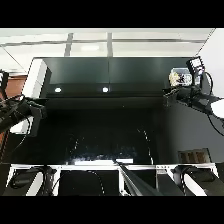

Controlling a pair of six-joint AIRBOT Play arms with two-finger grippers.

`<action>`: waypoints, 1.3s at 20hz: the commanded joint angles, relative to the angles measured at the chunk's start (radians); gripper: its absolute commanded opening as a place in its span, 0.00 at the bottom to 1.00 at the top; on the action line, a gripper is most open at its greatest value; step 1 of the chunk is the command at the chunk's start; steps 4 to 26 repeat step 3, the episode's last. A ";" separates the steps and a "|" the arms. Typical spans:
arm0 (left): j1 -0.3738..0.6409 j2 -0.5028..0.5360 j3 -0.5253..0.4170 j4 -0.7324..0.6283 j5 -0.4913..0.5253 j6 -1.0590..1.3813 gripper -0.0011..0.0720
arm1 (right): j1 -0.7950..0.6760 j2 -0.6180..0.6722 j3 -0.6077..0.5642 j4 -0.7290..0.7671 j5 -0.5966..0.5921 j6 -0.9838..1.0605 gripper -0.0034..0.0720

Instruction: Fold the box and place the chain.

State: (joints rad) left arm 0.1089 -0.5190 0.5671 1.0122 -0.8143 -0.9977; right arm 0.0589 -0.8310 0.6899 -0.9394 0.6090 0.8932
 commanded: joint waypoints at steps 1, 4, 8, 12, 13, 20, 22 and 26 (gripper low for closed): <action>0.000 0.001 -0.001 0.000 0.000 0.001 0.05 | 0.001 0.000 0.000 0.000 0.000 0.000 0.07; 0.000 0.001 -0.001 0.000 0.000 0.001 0.05 | 0.001 0.001 0.000 0.000 0.000 0.000 0.07; 0.000 0.001 -0.001 0.000 0.000 0.001 0.05 | 0.001 0.001 0.000 0.000 0.000 0.000 0.07; 0.000 0.001 -0.001 0.000 0.000 0.001 0.05 | 0.001 0.001 0.000 0.000 0.000 0.000 0.07; 0.000 0.001 -0.001 0.000 0.000 0.001 0.05 | 0.001 0.001 0.000 0.000 0.000 0.000 0.07; 0.000 0.001 -0.001 0.000 0.000 0.001 0.05 | 0.001 0.001 0.000 0.000 0.000 0.000 0.07; 0.000 0.001 -0.001 0.000 0.000 0.001 0.05 | 0.001 0.001 0.000 0.000 0.000 0.000 0.07; 0.000 0.001 -0.001 0.000 0.000 0.001 0.05 | 0.001 0.001 0.000 0.000 0.000 0.000 0.07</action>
